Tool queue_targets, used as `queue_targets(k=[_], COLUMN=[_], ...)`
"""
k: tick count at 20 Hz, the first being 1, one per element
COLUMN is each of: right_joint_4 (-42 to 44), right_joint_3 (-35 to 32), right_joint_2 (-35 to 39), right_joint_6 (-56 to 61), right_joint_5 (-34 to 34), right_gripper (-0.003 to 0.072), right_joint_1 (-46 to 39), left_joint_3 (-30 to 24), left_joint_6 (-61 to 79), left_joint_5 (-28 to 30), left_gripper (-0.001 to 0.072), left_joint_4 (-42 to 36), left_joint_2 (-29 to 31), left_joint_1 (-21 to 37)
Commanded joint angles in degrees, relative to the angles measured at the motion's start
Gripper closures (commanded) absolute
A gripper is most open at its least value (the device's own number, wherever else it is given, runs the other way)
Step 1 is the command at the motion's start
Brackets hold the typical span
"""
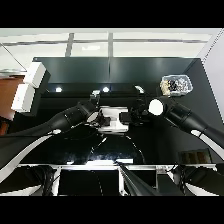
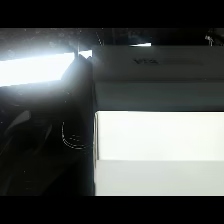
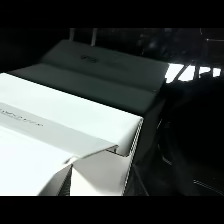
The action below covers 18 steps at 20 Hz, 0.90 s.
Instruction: Fold the box and place the chain.
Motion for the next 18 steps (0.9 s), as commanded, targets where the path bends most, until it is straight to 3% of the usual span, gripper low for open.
queue_targets(k=[1,8,13,18], right_joint_4=[-2.05,-5.16,-6.88,-13.44], right_joint_3=[0.26,1.95,2.43,7.43], right_joint_2=[-1.4,-4.44,-4.7,-8.37], right_joint_6=[1.57,6.56,9.57,14.64], right_joint_5=[-0.39,-0.74,-0.22,6.99], right_gripper=[0.0236,0.0237,0.0286,0.0324], right_joint_1=[1.81,3.3,3.69,6.12], left_joint_3=[-0.02,-0.02,-0.02,-0.02], left_joint_6=[0.0,0.0,0.0,-0.02], left_joint_5=[0.0,-0.02,0.02,0.0], left_gripper=[0.068,0.068,0.068,0.068], left_joint_4=[0.0,-0.02,0.0,-0.02], left_joint_2=[0.02,0.02,0.02,0.02], left_joint_1=[0.04,0.04,0.04,0.04])
